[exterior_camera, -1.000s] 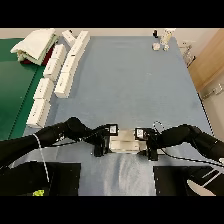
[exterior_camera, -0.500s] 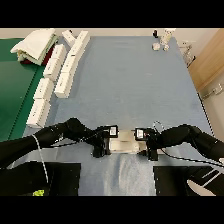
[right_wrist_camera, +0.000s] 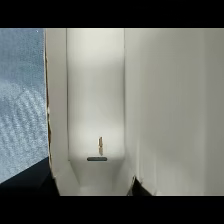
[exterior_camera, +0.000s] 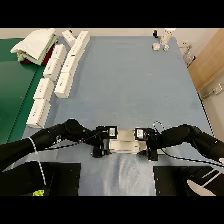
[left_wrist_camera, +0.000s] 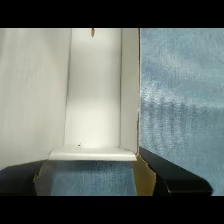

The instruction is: Fold the box.

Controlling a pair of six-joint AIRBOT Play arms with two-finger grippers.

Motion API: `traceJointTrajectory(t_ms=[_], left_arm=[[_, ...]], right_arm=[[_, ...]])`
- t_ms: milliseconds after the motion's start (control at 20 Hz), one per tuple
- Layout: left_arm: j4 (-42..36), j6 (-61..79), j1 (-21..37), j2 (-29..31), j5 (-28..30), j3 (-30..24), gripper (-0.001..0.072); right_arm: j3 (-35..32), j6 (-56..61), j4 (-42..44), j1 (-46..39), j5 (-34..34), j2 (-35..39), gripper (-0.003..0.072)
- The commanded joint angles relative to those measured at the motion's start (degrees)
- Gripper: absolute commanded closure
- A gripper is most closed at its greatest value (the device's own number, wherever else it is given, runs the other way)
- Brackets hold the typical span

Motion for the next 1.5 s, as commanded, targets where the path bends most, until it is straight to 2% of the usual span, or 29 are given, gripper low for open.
traceJointTrajectory(t_ms=[0,500,550,600,650,1450], left_arm=[[-1.49,0.52,-1.31,-0.02,0.94,-0.52,0.0022],[-2.51,-1.2,-1.53,-1.38,2.27,-0.57,0.0024],[-2.56,-1.18,-1.53,-1.38,2.34,-0.55,0.0068],[-2.56,-1.11,-1.53,-1.38,2.54,-0.55,0.0219],[-2.56,-1.03,-1.53,-1.38,2.51,-0.55,0.0253],[-2.58,-1.05,-1.53,-1.36,2.49,-0.55,0.0254]], right_arm=[[0.02,0.02,0.02,-0.02,-0.02,0.02,0.0162],[0.02,0.02,0.02,-0.02,-0.04,0.02,0.0162],[0.04,0.02,0.02,-0.02,-0.02,0.02,0.0162],[0.02,0.02,0.02,-0.02,-0.02,0.02,0.0162],[0.02,0.02,0.02,-0.02,-0.02,0.02,0.0162],[0.02,0.02,-0.15,-0.02,-0.04,0.02,0.0162]])
